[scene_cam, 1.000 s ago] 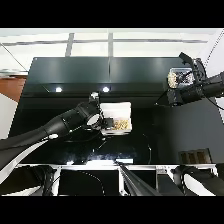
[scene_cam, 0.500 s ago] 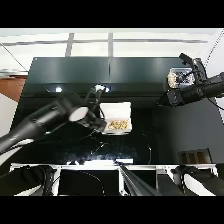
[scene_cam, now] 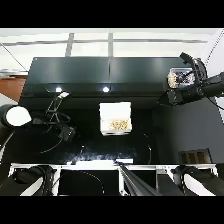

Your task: Fold the box and place the chain.

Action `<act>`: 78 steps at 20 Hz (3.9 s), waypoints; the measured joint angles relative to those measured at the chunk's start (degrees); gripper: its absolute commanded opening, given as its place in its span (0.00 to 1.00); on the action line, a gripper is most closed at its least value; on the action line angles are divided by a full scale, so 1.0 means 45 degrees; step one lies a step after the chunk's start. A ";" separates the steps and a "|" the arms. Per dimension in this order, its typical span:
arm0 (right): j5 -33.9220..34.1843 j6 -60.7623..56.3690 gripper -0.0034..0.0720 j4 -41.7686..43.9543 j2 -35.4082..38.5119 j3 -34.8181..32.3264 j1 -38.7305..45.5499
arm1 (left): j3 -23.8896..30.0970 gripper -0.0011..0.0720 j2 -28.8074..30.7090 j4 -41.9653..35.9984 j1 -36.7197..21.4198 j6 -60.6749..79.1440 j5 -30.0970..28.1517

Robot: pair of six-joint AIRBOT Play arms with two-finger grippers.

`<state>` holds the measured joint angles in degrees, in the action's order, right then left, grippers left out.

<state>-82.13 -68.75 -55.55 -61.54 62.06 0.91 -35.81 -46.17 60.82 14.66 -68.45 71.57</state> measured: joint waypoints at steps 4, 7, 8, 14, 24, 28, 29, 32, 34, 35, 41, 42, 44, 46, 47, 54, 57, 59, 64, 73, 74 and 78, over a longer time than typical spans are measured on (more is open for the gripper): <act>0.0661 0.0005 0.62 -0.0005 0.0000 0.0000 0.0000 | 0.1073 0.99 0.0131 -0.2623 -0.1535 0.3740 -0.0787; 0.1171 0.0005 0.99 -0.0112 0.0000 0.0000 0.0000 | 0.1341 0.99 -0.0034 -0.3390 -0.1817 0.6601 -0.1569; 0.1302 0.0005 0.98 -0.0204 0.0000 0.0000 0.0000 | 0.1384 0.99 -0.0121 -0.3536 -0.1812 0.7572 -0.1909; 0.1860 0.0044 0.98 -0.1059 -0.0005 0.0000 0.0000 | 0.1477 0.99 -0.1399 -0.3905 -0.1117 1.2653 -0.2992; 0.2016 0.0019 0.98 -0.1326 -0.0015 0.0000 0.0000 | 0.1457 0.99 -0.4206 -0.5338 0.0801 1.7418 -0.4959; 0.2021 -0.0112 0.98 -0.1326 -0.0015 0.0000 0.0000 | 0.1297 0.99 -0.5076 -0.6674 0.0831 1.8666 -0.5047; 0.2016 -0.0141 0.98 -0.1326 -0.0015 0.0000 0.0000 | 0.1205 0.99 -0.5226 -0.6917 0.0811 1.8860 -0.5013; 0.2016 -0.0189 0.98 -0.1326 -0.0015 0.0000 0.0000 | 0.0918 0.99 -0.5654 -0.7674 0.0748 1.9200 -0.4867; 0.2016 -0.0194 0.98 -0.1331 -0.0015 0.0000 0.0000 | 0.0690 0.99 -0.5931 -0.7893 0.0724 1.9341 -0.4711; 0.2011 -0.0194 0.98 -0.1331 -0.0015 0.0000 0.0000 | 0.0593 0.99 -0.6042 -0.7912 0.0724 1.9370 -0.4648; 0.1982 -0.0199 0.98 -0.1331 -0.0015 0.0000 0.0000 | 0.0238 0.99 -0.6416 -0.8014 0.0724 1.9472 -0.4313; 0.1977 -0.0199 0.98 -0.1331 -0.0015 0.0000 0.0000 | 0.0219 0.99 -0.6431 -0.8009 0.0724 1.9492 -0.4250; 0.1977 -0.0199 0.98 -0.1331 -0.0015 0.0000 0.0000 | 0.0199 0.99 -0.6455 -0.7927 0.0724 1.9496 -0.4211; 0.1977 -0.0199 0.98 -0.1331 -0.0015 0.0000 0.0000 | 0.0189 0.99 -0.6455 -0.7781 0.0724 1.9487 -0.4182; 0.1977 -0.0199 0.98 -0.1331 -0.0015 0.0000 0.0000 | 0.0189 0.99 -0.6455 -0.7708 0.0724 1.9462 -0.4167; 0.1977 -0.0199 0.98 -0.1331 -0.0015 0.0000 0.0000 | 0.0185 0.99 -0.6455 -0.7315 0.1185 1.8739 -0.4493; 0.1977 -0.0199 0.98 -0.1336 -0.0015 0.0000 0.0000 | 0.0185 0.99 -0.6455 -0.7121 0.1632 1.8170 -0.5066; 0.1977 -0.0199 0.98 -0.1336 -0.0015 0.0000 0.0000 | 0.0185 0.99 -0.6455 -0.7043 0.1783 1.7971 -0.5265; 0.1982 -0.0199 0.98 -0.1336 -0.0015 0.0000 0.0000 | 0.0185 0.99 -0.6455 -0.6965 0.1914 1.7787 -0.5479; 0.2030 -0.0199 0.98 -0.1336 -0.0015 0.0000 0.0000 | 0.0170 0.99 -0.6455 -0.6955 0.2108 1.7830 -0.5576; 0.2030 -0.0199 0.98 -0.1341 -0.0015 0.0000 0.0000 | 0.0165 0.99 -0.6455 -0.6955 0.2152 1.7864 -0.5571; 0.2045 -0.0204 0.98 -0.1336 -0.0015 0.0000 0.0000 | 0.0146 0.99 -0.6460 -0.6989 0.2263 1.7957 -0.5659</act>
<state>-72.93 -69.67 -61.56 -61.60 62.06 0.91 -35.16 -75.24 29.36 24.84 12.36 46.11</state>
